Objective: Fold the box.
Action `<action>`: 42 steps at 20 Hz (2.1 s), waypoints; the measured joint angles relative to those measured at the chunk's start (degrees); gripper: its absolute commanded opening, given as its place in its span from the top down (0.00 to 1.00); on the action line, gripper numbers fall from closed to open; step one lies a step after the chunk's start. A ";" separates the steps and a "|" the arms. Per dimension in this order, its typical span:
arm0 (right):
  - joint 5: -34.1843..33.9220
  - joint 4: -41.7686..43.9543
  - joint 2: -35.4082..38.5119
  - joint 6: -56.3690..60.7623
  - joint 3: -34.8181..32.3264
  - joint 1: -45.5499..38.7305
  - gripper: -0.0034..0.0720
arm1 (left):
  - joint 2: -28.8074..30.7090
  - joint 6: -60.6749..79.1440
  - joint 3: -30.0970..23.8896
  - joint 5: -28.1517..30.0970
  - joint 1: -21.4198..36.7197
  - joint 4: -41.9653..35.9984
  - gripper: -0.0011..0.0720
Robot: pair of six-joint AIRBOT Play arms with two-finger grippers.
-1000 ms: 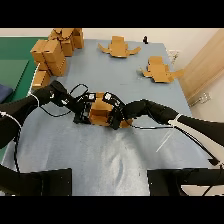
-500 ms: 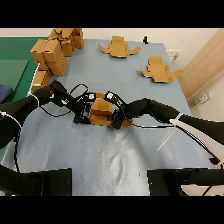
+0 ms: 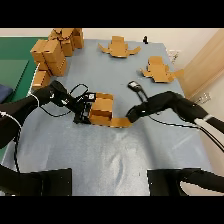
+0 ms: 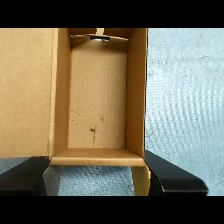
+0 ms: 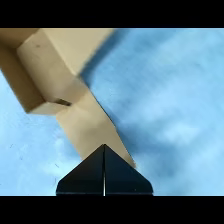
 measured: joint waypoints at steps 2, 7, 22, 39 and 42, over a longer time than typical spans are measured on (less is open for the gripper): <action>-0.55 -0.02 3.37 6.82 -3.52 -4.46 0.95 | 0.00 0.02 0.00 0.02 0.00 0.02 0.96; -0.72 4.02 3.50 16.76 -9.86 -9.70 0.95 | 0.00 0.02 -0.02 -0.02 0.04 0.00 0.96; -1.60 32.50 -9.22 7.56 -2.95 -0.81 0.63 | 0.00 0.02 0.00 -0.11 0.04 -0.02 0.96; -1.14 36.74 -10.69 9.38 0.76 0.87 0.61 | 0.00 0.02 -0.02 -0.11 0.04 -0.02 0.96; -1.03 36.11 -10.97 11.10 1.36 1.33 0.50 | 0.00 0.04 -0.02 -0.11 0.04 -0.02 0.96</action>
